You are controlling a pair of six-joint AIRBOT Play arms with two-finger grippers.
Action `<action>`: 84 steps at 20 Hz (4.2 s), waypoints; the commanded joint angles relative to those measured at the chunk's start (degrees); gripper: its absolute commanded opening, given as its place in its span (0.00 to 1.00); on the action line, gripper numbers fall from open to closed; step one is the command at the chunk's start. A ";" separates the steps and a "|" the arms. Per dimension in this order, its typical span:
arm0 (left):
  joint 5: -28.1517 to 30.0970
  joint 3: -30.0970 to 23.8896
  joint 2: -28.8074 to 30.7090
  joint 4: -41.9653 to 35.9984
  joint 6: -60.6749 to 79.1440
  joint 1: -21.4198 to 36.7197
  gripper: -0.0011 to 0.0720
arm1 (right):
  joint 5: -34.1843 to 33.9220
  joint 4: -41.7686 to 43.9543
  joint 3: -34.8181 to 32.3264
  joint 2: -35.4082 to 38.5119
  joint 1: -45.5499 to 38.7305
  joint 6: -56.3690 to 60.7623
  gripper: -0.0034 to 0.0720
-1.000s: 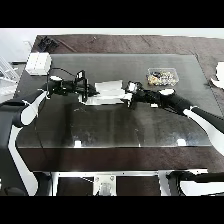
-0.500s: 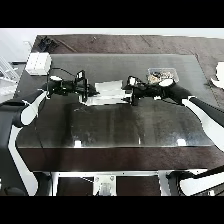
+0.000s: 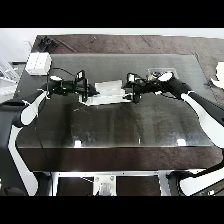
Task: Fold the box and place the chain.
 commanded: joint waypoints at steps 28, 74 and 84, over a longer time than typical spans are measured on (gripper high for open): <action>-0.02 -0.02 -0.07 0.02 0.02 0.02 0.04 | 12.85 4.79 10.40 -13.42 -0.02 -0.55 0.84; 0.07 -0.02 -0.04 0.02 0.02 0.02 0.04 | 13.70 5.38 10.95 -15.89 -0.04 -3.43 0.70; 0.07 -0.02 -0.04 0.02 0.02 0.02 0.04 | 13.73 5.01 10.69 -15.89 -0.02 -3.39 0.70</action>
